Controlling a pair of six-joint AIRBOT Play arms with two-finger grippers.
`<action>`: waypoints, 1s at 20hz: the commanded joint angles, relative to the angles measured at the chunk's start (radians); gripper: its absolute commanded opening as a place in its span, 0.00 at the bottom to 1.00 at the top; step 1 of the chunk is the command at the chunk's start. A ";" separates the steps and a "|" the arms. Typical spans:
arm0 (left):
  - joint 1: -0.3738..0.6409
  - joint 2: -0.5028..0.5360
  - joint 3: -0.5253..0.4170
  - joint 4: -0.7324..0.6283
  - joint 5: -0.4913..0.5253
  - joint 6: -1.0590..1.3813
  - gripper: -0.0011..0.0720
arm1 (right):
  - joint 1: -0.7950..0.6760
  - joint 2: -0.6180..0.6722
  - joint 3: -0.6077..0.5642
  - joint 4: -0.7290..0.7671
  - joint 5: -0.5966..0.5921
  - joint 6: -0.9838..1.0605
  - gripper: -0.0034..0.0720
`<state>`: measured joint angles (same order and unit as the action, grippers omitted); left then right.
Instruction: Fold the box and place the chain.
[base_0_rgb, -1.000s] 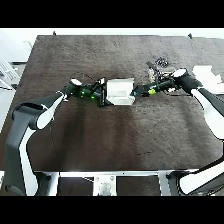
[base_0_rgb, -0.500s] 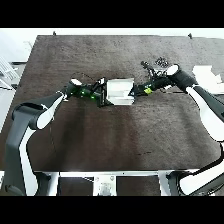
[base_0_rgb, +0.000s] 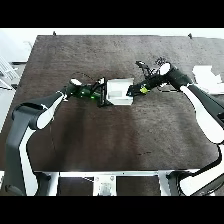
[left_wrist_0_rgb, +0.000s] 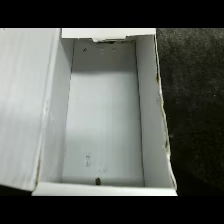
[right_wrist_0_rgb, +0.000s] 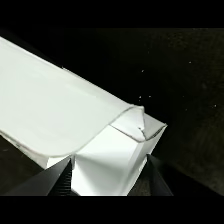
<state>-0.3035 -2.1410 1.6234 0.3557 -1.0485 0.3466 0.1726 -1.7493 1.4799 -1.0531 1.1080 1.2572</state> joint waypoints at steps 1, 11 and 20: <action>0.000 0.001 0.001 -0.001 0.000 0.002 0.39 | 0.035 -0.010 0.026 -0.061 -0.027 0.085 0.74; 0.000 0.001 0.001 -0.001 -0.008 0.002 0.39 | 0.087 -0.039 0.034 -0.243 -0.039 0.295 0.74; 0.000 0.001 0.001 -0.001 -0.008 0.002 0.39 | 0.135 -0.042 0.071 -0.389 -0.034 0.407 0.71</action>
